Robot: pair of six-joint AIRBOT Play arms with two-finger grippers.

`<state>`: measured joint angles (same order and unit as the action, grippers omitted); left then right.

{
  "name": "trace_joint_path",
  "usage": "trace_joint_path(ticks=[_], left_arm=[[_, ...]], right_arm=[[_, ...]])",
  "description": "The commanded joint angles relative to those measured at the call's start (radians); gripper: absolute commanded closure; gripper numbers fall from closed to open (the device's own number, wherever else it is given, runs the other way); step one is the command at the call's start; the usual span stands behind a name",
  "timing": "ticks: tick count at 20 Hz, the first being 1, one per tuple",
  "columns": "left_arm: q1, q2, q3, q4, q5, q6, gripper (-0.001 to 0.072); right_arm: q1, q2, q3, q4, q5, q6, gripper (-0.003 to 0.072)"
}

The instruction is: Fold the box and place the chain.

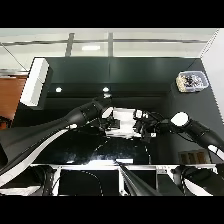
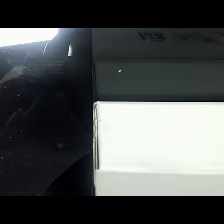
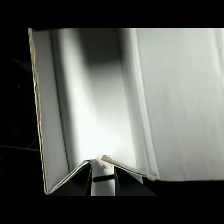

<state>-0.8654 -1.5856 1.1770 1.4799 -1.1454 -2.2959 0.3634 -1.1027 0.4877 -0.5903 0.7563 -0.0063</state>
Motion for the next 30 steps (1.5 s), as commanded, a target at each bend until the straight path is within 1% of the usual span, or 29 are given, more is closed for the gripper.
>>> trace_joint_path(ticks=[1,7,9,10,11,12,14,15,16,17,18,19,21,22,24,25,27,28,30], left_arm=[[0.001,0.000,0.001,-0.001,0.003,0.000,0.0686],[0.001,0.000,0.001,-0.001,0.007,0.000,0.0685],[0.001,0.000,0.001,-0.001,0.007,0.000,0.0685],[0.001,0.000,0.001,-0.001,0.007,0.000,0.0685],[0.001,0.000,0.001,-0.001,0.007,0.000,0.0685],[0.001,0.000,0.001,-0.001,0.007,0.000,0.0685],[0.001,0.000,0.001,-0.001,0.007,0.000,0.0685],[0.001,0.000,0.001,-0.001,0.007,0.000,0.0685],[0.001,0.000,0.001,-0.001,0.007,0.000,0.0685],[0.001,0.000,0.001,-0.001,0.007,0.000,0.0685],[0.001,0.000,0.001,0.000,0.007,0.000,0.0685],[0.001,0.000,0.001,0.000,0.007,0.000,0.0685],[0.001,0.000,0.001,-0.001,0.007,0.000,0.0685],[0.001,0.000,0.001,-0.001,0.007,0.000,0.0685],[0.001,0.000,0.001,-0.001,0.007,0.000,0.0685],[0.001,0.000,0.001,-0.001,0.007,0.000,0.0685],[0.001,0.000,0.001,-0.001,0.008,0.000,0.0685],[0.001,0.000,0.001,-0.001,0.008,0.000,0.0685],[0.001,0.000,0.001,-0.001,0.008,0.000,0.0685]], right_arm=[[0.000,-0.027,-0.001,0.074,-0.002,0.000,0.0528],[0.000,-0.043,-0.003,0.075,-0.001,0.008,0.0527],[0.000,-0.043,-0.003,0.077,-0.018,0.048,0.0201],[0.000,-0.043,-0.003,0.076,-0.018,0.048,0.0203],[0.000,-0.043,-0.003,0.073,-0.018,0.048,0.0366],[0.000,-0.043,-0.003,0.074,-0.017,0.048,0.0412],[0.000,-0.043,-0.003,0.074,-0.021,0.048,0.0304],[0.000,-0.043,-0.003,0.074,-0.016,0.050,0.0481],[-0.001,-0.037,-0.003,0.071,-0.011,0.065,0.0570],[-0.006,-0.021,-0.002,0.053,-0.014,0.127,0.0573],[-0.023,0.010,0.002,0.019,-0.007,0.236,0.0686],[-0.052,0.048,0.013,-0.045,0.021,0.370,0.0676],[-0.147,0.137,0.052,-0.219,0.126,0.673,0.0676],[-0.216,0.184,0.065,-0.305,0.173,0.837,0.0676],[-0.376,0.247,0.065,-0.433,0.246,1.086,0.0677],[-0.460,0.253,0.064,-0.461,0.280,1.185,0.0676],[-0.581,0.251,0.036,-0.459,0.285,1.369,0.0677],[-0.607,0.251,0.009,-0.459,0.274,1.411,0.0677],[-0.610,0.240,-0.058,-0.441,0.261,1.450,0.0676]])
